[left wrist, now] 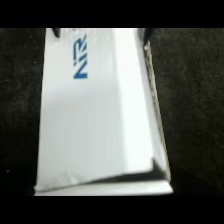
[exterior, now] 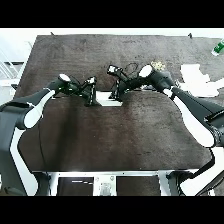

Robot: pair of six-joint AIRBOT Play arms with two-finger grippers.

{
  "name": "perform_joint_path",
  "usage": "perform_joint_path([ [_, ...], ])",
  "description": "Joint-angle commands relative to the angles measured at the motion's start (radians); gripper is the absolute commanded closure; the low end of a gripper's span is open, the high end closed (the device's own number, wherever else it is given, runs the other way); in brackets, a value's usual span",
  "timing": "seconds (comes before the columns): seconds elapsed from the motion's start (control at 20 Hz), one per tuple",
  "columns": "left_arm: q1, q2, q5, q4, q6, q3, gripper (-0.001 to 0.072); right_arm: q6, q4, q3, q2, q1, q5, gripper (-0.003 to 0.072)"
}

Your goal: Fold the box and place the chain.

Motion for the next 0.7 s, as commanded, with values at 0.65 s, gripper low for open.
perform_joint_path([
  [0.65, 0.000, 0.000, 0.001, 0.000, 0.000, 0.001, 0.0231, 0.001, -0.001, -0.005, 0.001, 0.003, -0.045, 0.0259],
])
